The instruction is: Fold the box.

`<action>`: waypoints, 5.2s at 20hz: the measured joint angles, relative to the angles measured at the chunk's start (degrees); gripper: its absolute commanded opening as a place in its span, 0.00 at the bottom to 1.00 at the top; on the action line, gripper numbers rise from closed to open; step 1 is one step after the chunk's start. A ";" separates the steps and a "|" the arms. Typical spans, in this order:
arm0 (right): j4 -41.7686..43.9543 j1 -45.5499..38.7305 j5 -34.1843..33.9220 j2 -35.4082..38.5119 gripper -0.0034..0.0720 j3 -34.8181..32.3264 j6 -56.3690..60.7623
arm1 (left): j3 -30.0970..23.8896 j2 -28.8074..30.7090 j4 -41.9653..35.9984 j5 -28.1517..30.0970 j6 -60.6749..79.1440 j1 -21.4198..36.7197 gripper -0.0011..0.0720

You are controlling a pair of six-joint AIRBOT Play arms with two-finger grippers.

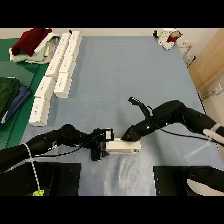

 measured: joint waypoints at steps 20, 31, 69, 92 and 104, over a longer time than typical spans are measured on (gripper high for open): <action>-25.86 22.75 23.76 20.37 0.67 -7.72 -3.26 | 0.00 0.00 -0.02 0.00 -0.02 0.00 0.65; -58.49 39.54 24.81 18.53 0.67 -5.29 22.14 | 0.00 0.00 -0.02 0.00 0.00 0.00 0.65; -72.76 42.82 28.59 18.82 0.40 -5.22 28.65 | 0.00 0.00 -0.02 -0.02 -0.02 0.00 0.65; -65.53 42.80 29.22 17.64 0.62 -5.25 27.76 | 0.00 0.00 0.00 -0.11 0.02 0.00 0.65; -63.39 40.22 39.01 29.00 0.21 -10.27 43.65 | 0.00 0.00 0.00 -0.02 0.02 0.00 0.65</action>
